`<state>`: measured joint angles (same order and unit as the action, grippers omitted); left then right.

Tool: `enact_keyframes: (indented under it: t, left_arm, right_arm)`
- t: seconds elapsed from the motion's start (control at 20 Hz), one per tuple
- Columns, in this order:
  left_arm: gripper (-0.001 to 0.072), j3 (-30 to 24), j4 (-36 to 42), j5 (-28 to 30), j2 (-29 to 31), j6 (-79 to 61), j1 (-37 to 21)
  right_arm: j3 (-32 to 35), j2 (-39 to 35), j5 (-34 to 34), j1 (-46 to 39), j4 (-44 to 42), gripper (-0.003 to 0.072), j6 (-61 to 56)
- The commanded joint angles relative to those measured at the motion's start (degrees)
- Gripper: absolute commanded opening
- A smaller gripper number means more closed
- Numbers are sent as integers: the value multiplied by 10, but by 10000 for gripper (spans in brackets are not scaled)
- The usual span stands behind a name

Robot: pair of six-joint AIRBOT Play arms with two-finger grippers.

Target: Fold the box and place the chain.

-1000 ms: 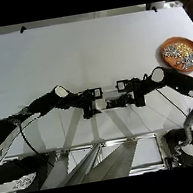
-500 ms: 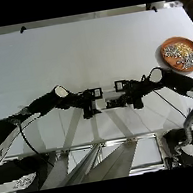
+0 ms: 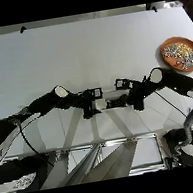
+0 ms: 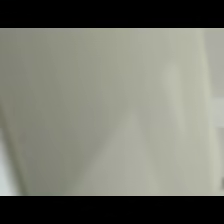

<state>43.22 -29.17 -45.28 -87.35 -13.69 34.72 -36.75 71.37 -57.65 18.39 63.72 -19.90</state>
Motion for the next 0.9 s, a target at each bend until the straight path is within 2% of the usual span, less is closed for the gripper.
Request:
enact_keyframes:
  t: [0.0, 0.15, 0.35, 0.5, 0.85]
  left_arm:
    - [387, 0, 0, 0, 0, 0, 0]
    - [387, 0, 0, 0, 0, 0, 0]
    - [387, 0, 0, 0, 0, 0, 0]
    - [387, 0, 0, 0, 0, 0, 0]
    - [387, 0, 0, 0, 0, 0, 0]
  right_arm:
    - [0, -11, -17, 0, 21, 14, -42]
    - [0, -46, -17, 0, 23, 14, -56]
    - [0, -129, -17, 0, 50, 14, -85]
    - [-1, -210, -19, 0, 82, 14, -122]
    - [-2, -424, 9, 0, 77, 14, -137]
